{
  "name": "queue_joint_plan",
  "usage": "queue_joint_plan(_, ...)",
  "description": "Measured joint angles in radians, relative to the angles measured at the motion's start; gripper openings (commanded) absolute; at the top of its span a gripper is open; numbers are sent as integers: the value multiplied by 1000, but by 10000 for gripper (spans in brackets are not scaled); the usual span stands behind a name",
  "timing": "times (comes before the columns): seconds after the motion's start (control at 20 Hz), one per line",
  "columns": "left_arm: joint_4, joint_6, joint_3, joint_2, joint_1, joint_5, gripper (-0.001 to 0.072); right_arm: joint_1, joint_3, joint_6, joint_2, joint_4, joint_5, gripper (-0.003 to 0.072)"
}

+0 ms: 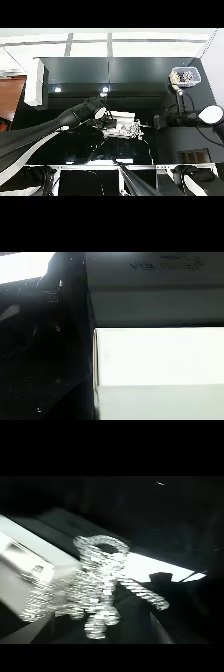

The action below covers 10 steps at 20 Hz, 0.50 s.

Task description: Fold the box and place the chain.

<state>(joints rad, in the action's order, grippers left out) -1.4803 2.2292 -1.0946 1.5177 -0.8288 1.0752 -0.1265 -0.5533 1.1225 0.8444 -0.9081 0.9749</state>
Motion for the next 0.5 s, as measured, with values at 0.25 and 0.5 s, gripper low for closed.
queue_joint_plan(0.25, 0, 0, 0, 0, 0, 4, 31, -130, 121, -552, 20, 15, -162, 700)
queue_joint_plan(0.5, 0, 0, 0, 0, 0, 5, 31, -197, 149, -1067, 123, 211, -205, 700)
